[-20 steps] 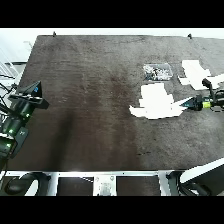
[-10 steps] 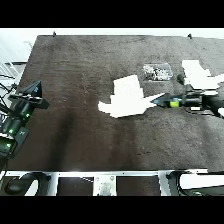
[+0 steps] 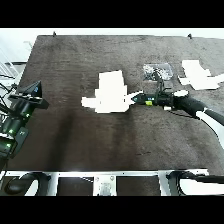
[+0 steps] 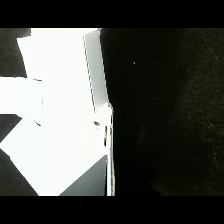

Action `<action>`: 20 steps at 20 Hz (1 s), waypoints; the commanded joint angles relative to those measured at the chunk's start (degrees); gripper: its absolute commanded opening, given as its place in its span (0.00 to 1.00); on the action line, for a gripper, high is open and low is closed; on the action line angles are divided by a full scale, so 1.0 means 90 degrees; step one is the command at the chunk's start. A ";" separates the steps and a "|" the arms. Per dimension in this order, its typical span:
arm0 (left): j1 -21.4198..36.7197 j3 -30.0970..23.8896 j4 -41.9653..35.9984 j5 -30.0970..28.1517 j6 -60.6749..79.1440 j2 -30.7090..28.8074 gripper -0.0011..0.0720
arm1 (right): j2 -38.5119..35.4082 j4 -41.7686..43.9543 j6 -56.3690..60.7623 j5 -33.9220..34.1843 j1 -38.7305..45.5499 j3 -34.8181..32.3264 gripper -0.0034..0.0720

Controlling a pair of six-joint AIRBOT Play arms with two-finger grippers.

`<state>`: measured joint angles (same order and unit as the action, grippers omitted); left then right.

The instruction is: Fold the box and place the chain.

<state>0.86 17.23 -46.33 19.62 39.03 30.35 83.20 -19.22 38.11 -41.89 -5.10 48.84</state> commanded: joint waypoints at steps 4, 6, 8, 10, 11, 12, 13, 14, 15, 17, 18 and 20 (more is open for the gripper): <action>0.0002 -0.0002 0.0000 0.0177 0.0000 0.0002 0.04 | -0.0228 0.0452 -0.0937 0.1100 -0.0369 -0.0379 0.05; 0.0002 -0.0002 0.0005 0.0308 0.0005 0.0002 0.04 | -0.0172 0.0471 -0.1154 0.1231 -0.0372 -0.0379 0.05; 0.0002 -0.0002 0.0199 0.0481 0.0002 0.0002 0.92 | -0.0107 0.0474 -0.1243 0.1324 -0.0376 -0.0398 0.05; 0.0002 -0.0002 0.0500 0.0634 0.0002 0.0002 0.96 | -0.0075 0.0848 -0.1481 0.1401 -0.0379 -0.0542 0.05; 0.0000 0.0000 0.0682 0.0678 0.0000 0.0002 0.96 | -0.0078 0.1190 -0.1732 0.1474 -0.0376 -0.0639 0.05; 0.0000 0.0012 0.0826 0.0687 -0.0005 0.0007 0.96 | -0.0078 0.1617 -0.2004 0.1469 -0.0379 -0.0697 0.05; 0.0002 0.0027 0.0867 0.0758 0.0002 0.0063 0.96 | -0.0078 0.1923 -0.2210 0.1433 -0.0401 -0.0726 0.05; 0.0000 0.0102 0.0940 0.0765 -0.0002 0.0209 0.96 | -0.0075 0.2079 -0.2280 0.1435 -0.0454 -0.0743 0.05; 0.0000 0.0243 0.1115 0.0758 -0.0012 0.0478 0.96 | -0.0070 0.2091 -0.2322 0.1491 -0.0515 -0.0743 0.05; 0.0000 0.0712 0.1642 0.0780 -0.0396 0.1166 0.96 | -0.0070 0.2193 -0.2543 0.1540 -0.0559 -0.0741 0.05; 0.0000 0.1015 0.2072 0.0777 -0.0682 0.1542 0.96 | -0.0063 0.2288 -0.2608 0.1540 -0.0563 -0.0741 0.05; 0.0000 0.1729 0.3089 0.0935 -0.1552 0.2392 0.96 | -0.0012 0.2305 -0.2642 0.1540 -0.0563 -0.0743 0.05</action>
